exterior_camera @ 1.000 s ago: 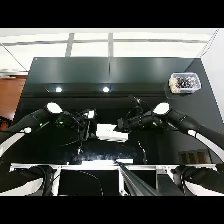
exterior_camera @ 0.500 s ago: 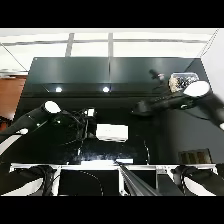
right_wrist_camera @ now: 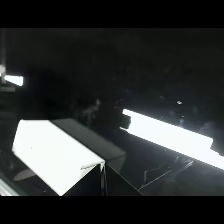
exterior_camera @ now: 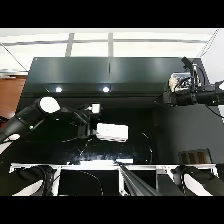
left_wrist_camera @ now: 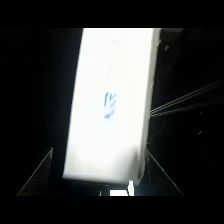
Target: Fold the box and place the chain.
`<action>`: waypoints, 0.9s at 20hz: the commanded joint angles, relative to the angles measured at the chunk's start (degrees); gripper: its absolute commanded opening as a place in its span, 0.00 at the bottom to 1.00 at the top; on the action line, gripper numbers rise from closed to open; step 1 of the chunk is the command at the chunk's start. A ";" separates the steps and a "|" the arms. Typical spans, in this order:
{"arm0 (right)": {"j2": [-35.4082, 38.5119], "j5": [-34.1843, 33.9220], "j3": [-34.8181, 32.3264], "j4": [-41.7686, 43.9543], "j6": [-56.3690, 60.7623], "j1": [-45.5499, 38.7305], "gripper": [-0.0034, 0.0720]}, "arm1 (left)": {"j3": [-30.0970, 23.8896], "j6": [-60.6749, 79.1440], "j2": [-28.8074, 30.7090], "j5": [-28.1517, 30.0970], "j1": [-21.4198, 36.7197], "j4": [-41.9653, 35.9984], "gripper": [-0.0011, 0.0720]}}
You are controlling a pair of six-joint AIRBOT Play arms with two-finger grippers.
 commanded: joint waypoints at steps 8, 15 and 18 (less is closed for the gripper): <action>0.26 -0.70 0.11 -1.68 0.07 -0.66 0.10 | 6.97 -8.26 -10.60 4.55 -9.99 -0.83 0.99; 0.26 -0.79 0.11 -1.86 0.07 -0.66 0.10 | 6.99 -8.26 -10.60 4.11 -9.99 -0.81 0.99; 0.26 -0.79 0.11 -1.86 0.04 -0.66 0.10 | 6.99 -8.28 -10.60 4.13 -9.99 -0.81 0.99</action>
